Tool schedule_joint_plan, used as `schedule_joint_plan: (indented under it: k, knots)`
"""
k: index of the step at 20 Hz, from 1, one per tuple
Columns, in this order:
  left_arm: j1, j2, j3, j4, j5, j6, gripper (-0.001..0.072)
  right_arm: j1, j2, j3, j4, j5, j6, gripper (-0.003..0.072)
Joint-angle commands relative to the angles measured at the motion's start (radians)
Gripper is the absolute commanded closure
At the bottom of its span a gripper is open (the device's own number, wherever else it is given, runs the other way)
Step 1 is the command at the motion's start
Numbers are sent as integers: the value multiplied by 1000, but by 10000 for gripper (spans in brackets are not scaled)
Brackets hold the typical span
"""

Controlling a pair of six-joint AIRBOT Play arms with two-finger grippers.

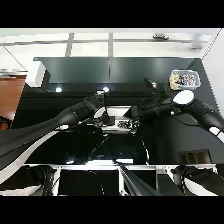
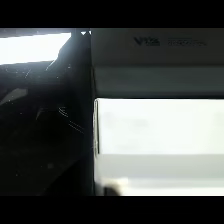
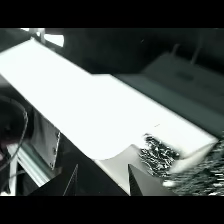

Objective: Fold the box and place the chain.

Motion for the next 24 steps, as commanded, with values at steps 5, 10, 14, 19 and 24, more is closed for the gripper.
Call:
schedule_joint_plan:
  k: [5, 10, 14, 19, 24]
  knots:
    - [0, 0, 0, 0, 1, 0, 680, -300, 132, 0, -288, 219, -106, 296]
    - [0, 0, 0, 0, 2, 0, 680, -208, 132, -180, -310, 0, -416, -34]
    - [0, 0, 0, 0, 8, 0, 680, -156, 132, -235, -319, -137, -790, -34]
    - [0, 0, 0, 0, 8, 0, 680, -119, 129, -240, -352, -181, -1010, -34]
    - [0, 0, 0, 0, 7, 0, 680, -114, 93, -240, -325, -239, -1117, -34]
